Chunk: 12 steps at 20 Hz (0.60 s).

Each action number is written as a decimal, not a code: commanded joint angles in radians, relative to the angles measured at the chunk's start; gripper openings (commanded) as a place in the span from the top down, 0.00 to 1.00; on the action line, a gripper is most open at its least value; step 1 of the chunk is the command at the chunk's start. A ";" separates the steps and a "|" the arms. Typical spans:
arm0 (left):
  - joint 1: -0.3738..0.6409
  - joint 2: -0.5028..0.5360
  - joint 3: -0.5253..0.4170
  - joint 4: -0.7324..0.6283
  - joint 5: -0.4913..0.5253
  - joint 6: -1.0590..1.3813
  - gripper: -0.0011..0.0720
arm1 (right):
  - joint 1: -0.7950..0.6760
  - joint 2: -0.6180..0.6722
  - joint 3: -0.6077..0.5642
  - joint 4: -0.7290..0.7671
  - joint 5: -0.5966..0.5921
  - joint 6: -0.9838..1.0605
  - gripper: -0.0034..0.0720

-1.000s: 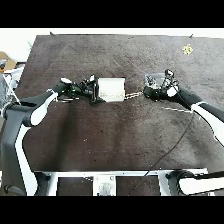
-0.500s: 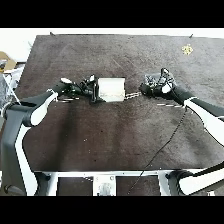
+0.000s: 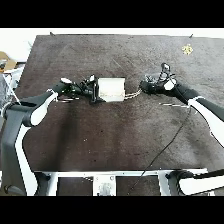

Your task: Fold the box and place the chain.

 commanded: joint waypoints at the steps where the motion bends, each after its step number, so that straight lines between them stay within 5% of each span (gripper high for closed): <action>1: 0.000 0.000 0.000 0.000 0.000 0.000 0.90 | 0.002 0.099 0.001 -0.027 0.039 -0.022 0.95; 7: 0.000 0.000 0.000 0.000 0.000 0.000 0.90 | 0.105 0.311 0.002 -0.027 -0.011 -0.060 0.95; 12: 0.000 0.000 0.000 0.000 0.000 0.000 0.90 | 0.266 0.339 0.003 -0.008 -0.168 -0.059 0.95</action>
